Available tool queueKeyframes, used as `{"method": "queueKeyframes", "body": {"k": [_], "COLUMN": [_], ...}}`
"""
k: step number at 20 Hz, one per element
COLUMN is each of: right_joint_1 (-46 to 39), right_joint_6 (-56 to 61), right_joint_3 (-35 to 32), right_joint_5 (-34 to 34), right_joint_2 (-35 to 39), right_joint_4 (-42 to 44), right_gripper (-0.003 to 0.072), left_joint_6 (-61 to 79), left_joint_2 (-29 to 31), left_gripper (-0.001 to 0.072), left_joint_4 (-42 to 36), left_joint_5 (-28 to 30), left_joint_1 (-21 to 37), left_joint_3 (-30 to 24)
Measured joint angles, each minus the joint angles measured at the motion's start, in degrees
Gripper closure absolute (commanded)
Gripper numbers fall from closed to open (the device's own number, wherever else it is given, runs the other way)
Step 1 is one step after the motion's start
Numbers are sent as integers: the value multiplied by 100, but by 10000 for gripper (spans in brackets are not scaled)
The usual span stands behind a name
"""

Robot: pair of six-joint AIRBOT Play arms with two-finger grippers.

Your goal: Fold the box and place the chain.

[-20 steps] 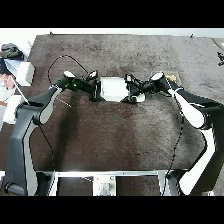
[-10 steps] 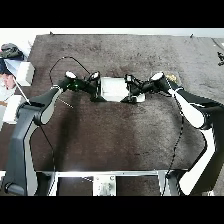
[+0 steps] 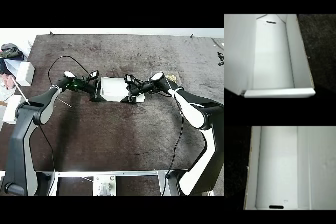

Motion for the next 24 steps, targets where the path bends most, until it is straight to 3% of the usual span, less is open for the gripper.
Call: {"method": "queueKeyframes", "body": {"k": [5, 6, 7, 24], "right_joint_1": [0, 0, 0, 4], "right_joint_6": [-4, -2, 4, 2], "right_joint_3": [-2, -2, -2, -2], "right_joint_5": [0, 0, 4, -2], "right_joint_2": [0, 0, 0, 0], "right_joint_4": [-17, -20, -20, -20], "right_gripper": [214, 214, 214, 214], "left_joint_6": [26, 26, 26, 28], "left_joint_2": [-2, 0, 0, 4], "left_gripper": [13, 140, 195, 195], "left_joint_4": [48, 68, 105, 328], "left_joint_5": [-39, -44, -52, -66], "left_joint_1": [-26, -26, -33, -33], "left_joint_3": [0, 0, 0, 2]}}
